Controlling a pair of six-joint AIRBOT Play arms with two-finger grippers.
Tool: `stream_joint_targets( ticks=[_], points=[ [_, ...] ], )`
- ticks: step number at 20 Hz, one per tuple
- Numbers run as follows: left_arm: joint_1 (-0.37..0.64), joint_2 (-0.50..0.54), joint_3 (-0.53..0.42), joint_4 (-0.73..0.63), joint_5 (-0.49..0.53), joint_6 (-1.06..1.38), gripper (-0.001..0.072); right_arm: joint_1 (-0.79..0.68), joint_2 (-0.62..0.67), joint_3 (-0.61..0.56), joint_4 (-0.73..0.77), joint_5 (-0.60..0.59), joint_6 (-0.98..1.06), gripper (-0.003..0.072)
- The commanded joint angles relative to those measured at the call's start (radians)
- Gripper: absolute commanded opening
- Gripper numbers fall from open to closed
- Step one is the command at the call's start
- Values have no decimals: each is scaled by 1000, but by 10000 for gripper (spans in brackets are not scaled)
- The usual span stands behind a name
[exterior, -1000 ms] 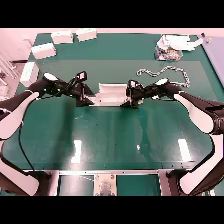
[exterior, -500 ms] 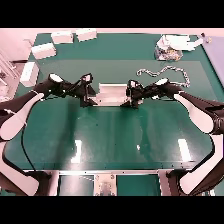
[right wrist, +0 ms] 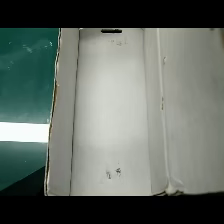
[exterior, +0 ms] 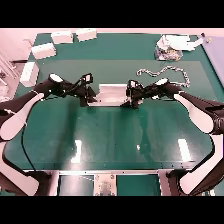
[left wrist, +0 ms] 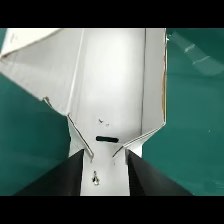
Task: Fold the box and place the chain.
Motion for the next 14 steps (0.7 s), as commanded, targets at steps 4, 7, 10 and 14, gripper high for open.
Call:
stream_joint_targets(
  ticks=[4, 7, 10, 14],
  points=[
    [-51, -28, 0, -17, 47, 14, 330, 0, 0, 0, 0, 0, 0, 590],
    [-58, -29, 0, -52, 61, 42, 330, 0, 0, 0, 0, 0, 0, 590],
    [-58, -29, 0, -113, 53, 67, 330, 0, 0, 0, 0, 0, 0, 590],
    [-58, -45, 0, -159, -6, 80, 332, 0, 0, 0, 0, 0, 0, 590]
  ],
)
